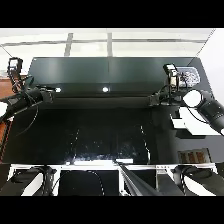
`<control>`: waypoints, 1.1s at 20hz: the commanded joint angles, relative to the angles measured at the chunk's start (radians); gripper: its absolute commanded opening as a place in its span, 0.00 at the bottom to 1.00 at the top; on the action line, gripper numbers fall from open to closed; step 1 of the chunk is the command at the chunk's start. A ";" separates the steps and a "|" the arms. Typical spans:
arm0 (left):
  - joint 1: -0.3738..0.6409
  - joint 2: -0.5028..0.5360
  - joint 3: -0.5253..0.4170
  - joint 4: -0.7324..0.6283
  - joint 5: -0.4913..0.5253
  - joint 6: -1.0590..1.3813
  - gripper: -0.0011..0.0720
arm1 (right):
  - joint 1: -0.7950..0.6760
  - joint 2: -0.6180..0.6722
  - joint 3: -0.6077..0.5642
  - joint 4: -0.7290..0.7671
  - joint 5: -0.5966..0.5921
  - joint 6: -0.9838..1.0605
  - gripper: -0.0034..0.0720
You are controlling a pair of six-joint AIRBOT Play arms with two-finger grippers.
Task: Fold the box and place the chain.
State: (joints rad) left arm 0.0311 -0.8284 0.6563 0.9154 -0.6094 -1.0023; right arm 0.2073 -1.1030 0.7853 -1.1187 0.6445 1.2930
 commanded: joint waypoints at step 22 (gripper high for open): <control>-0.001 -0.009 0.000 -0.050 0.178 0.000 0.05 | -0.037 -0.008 0.001 -0.045 -0.263 0.000 1.00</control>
State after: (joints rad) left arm 0.0311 -0.8341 0.6563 0.8917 -0.5228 -1.0023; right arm 0.1947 -1.1072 0.7853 -1.0897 0.4919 1.2934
